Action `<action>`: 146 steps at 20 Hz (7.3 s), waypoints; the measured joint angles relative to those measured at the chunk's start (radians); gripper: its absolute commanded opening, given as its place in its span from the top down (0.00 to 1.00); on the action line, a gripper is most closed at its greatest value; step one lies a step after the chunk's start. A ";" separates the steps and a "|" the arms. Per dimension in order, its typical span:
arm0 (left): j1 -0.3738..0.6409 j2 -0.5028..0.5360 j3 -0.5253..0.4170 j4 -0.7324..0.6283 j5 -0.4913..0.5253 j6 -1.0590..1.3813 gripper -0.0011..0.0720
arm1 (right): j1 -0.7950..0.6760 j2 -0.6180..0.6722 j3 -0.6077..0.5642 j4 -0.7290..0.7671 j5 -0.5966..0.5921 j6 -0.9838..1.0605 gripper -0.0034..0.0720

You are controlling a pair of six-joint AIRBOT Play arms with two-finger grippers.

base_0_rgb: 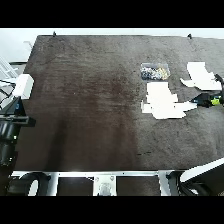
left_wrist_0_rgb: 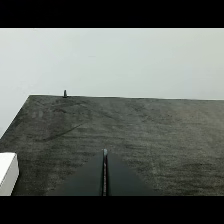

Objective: Fold the box and place the chain.

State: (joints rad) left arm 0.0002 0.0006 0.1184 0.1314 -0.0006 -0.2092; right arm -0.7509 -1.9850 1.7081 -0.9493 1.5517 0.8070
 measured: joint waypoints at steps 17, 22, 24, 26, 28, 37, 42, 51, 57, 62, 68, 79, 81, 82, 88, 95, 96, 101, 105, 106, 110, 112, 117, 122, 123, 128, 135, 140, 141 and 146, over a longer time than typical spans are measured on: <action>0.000 0.000 0.000 0.000 0.000 0.000 0.93 | 0.069 -0.001 -0.156 0.158 0.184 -0.075 0.95; 0.000 0.000 0.000 0.000 0.000 0.000 0.93 | 0.154 0.201 -0.430 0.310 0.081 -0.083 0.95; 0.000 0.000 0.000 0.000 0.000 0.000 0.93 | 0.230 0.284 -0.552 0.371 0.000 -0.080 0.95; 0.000 0.000 0.000 0.000 0.000 0.000 0.93 | 0.322 0.336 -0.636 0.420 -0.093 -0.068 0.95; 0.000 0.000 0.000 0.000 0.000 0.000 0.93 | 0.417 0.363 -0.681 0.459 -0.185 -0.057 0.95; 0.000 0.000 0.000 0.000 0.000 0.000 0.93 | 0.681 0.349 -0.619 0.524 -0.535 -0.028 0.95; 0.000 0.000 0.000 0.000 0.000 0.000 0.93 | 0.716 0.266 -0.539 0.517 -0.579 -0.036 0.95; 0.000 -0.008 0.000 0.002 -0.081 0.004 0.09 | 0.740 0.235 -0.499 0.479 -0.590 -0.045 0.95; 0.000 -0.277 0.090 0.001 -0.162 0.002 0.09 | 0.748 0.237 -0.498 0.499 -0.597 -0.008 0.95; 0.000 -0.735 0.330 0.001 -0.304 0.000 0.09 | 0.763 0.239 -0.498 0.516 -0.619 -0.002 0.95; 0.000 -1.260 0.737 0.055 -0.618 -0.060 0.09 | 0.767 0.239 -0.507 0.520 -0.640 -0.034 0.95; -0.021 -1.893 1.590 0.438 -1.207 -0.499 0.09 | 0.768 0.236 -0.526 0.520 -0.676 -0.138 0.95; -0.049 -1.965 1.704 0.510 -1.254 -0.553 0.09 | 0.768 0.235 -0.526 0.520 -0.678 -0.150 0.94; -0.064 -1.997 1.756 0.547 -1.265 -0.579 0.09 | 0.768 0.235 -0.526 0.520 -0.678 -0.154 0.95; -0.103 -2.126 1.901 0.601 -1.266 -0.681 0.11 | 0.768 0.235 -0.526 0.520 -0.681 -0.182 0.94; -0.137 -2.189 1.924 0.500 -1.210 -0.681 0.18 | 0.768 0.235 -0.526 0.519 -0.681 -0.201 0.94; -0.141 -2.195 1.925 0.494 -1.207 -0.679 0.18 | 0.768 0.235 -0.526 0.519 -0.681 -0.203 0.94; -0.160 -2.219 1.926 0.462 -1.188 -0.656 0.18 | 0.768 0.235 -0.526 0.519 -0.681 -0.209 0.94; -0.173 -2.240 1.926 0.429 -1.170 -0.625 0.27 | 0.768 0.235 -0.526 0.519 -0.681 -0.210 0.94; -0.175 -2.244 1.926 0.417 -1.162 -0.618 0.36 | 0.768 0.235 -0.526 0.519 -0.681 -0.210 0.94; -0.179 -2.251 1.926 0.394 -1.162 -0.600 0.42 | 0.768 0.235 -0.526 0.519 -0.681 -0.211 0.94; -0.179 -2.252 1.926 0.390 -1.162 -0.593 0.50 | 0.768 0.235 -0.526 0.518 -0.681 -0.211 0.94; -0.180 -2.255 1.926 0.383 -1.174 -0.574 0.50 | 0.768 0.235 -0.526 0.518 -0.681 -0.211 0.94; -0.181 -2.273 1.926 0.360 -1.197 -0.554 0.71 | 0.768 0.235 -0.526 0.519 -0.681 -0.211 0.94; -0.181 -2.277 1.926 0.355 -1.201 -0.550 0.77 | 0.768 0.235 -0.526 0.519 -0.681 -0.211 0.94; -0.179 -2.284 1.926 0.302 -1.216 -0.489 0.96 | 0.768 0.235 -0.526 0.518 -0.682 -0.211 0.74; -0.180 -2.285 1.926 0.257 -1.252 -0.308 0.96 | 0.731 0.237 -0.526 0.517 -0.649 -0.219 0.57; -0.181 -2.285 1.926 0.253 -1.355 -0.092 0.97 | 0.597 0.261 -0.526 0.534 -0.639 -0.220 0.54; -0.181 -2.285 1.926 0.253 -1.368 -0.055 0.97 | 0.565 0.265 -0.526 0.550 -0.639 -0.220 0.54; -0.180 -2.256 1.867 0.251 -1.392 0.111 0.97 | 0.484 0.273 -0.526 0.591 -0.623 -0.232 0.54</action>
State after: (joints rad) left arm -0.1795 -2.2559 1.9850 0.3828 -1.3922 -0.0986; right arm -0.2668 -1.7123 1.1820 -0.3584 0.9283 0.5747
